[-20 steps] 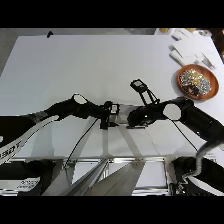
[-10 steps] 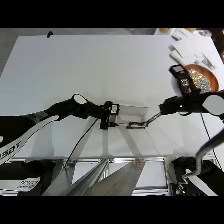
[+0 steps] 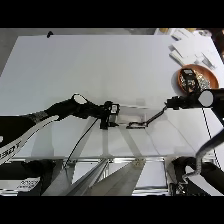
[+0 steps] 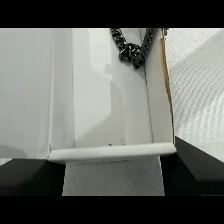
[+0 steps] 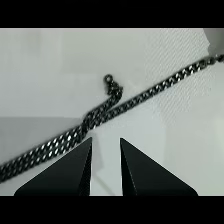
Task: Fold the box and place the chain.
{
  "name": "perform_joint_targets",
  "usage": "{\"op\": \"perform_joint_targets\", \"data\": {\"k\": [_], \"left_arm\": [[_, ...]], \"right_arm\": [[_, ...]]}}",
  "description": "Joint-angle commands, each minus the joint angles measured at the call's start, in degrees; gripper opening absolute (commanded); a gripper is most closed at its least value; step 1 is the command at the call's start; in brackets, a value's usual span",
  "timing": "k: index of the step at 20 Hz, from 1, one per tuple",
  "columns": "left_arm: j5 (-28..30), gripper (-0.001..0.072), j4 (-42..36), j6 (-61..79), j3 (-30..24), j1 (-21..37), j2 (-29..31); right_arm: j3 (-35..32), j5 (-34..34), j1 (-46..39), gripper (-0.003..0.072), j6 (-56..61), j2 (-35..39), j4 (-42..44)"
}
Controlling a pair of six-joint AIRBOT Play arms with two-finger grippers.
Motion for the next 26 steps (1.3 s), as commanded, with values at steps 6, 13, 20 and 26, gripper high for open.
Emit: {"op": "perform_joint_targets", "data": {"k": [6, 13, 20, 26], "left_arm": [[0.02, 0.0149, 0.02, 0.02, 0.0, 0.02, 0.0], [0.0, 0.0149, 0.0, 0.02, 0.0, 0.0, 0.0], [0.0, 0.0149, 0.0, 0.02, 0.0, 0.02, 0.0], [0.02, 0.0149, 0.02, 0.02, 0.0, 0.02, 0.0]], "right_arm": [[-0.02, -11.47, -0.42, 0.0202, -1.53, -11.34, -0.42], [-0.02, -11.72, -0.42, 0.0198, -1.57, -14.91, -0.31], [-0.02, -6.78, -0.42, 0.0019, -1.46, -9.01, -0.26], [-0.04, 1.01, -0.42, 0.0019, -1.57, 9.11, 2.93]]}}
